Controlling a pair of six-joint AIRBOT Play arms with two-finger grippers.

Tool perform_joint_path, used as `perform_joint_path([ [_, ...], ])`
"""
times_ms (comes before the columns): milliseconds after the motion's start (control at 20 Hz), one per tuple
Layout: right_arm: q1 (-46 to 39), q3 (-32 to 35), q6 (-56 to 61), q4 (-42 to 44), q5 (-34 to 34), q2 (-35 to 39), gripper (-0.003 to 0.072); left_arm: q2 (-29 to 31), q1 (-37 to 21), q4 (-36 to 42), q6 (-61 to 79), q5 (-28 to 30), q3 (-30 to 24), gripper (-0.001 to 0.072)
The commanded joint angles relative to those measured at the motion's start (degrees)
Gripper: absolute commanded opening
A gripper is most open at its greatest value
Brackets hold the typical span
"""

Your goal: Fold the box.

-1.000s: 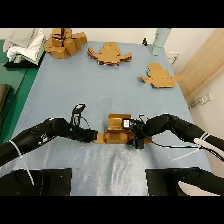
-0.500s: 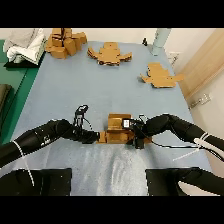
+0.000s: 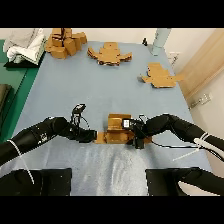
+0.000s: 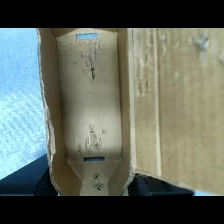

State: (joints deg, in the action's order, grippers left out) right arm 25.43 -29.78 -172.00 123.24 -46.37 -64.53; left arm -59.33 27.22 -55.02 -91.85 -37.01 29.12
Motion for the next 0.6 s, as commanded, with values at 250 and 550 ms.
perform_joint_path([
  [250,0.02,0.02,0.00,0.00,0.00,-0.02,0.0462,-2.19,3.54,1.03,-0.61,2.75,0.04,0.0009],
  [550,0.00,0.04,0.00,0.00,0.00,-0.02,0.0462,-2.58,3.52,1.05,-0.59,2.47,0.04,0.0009],
])
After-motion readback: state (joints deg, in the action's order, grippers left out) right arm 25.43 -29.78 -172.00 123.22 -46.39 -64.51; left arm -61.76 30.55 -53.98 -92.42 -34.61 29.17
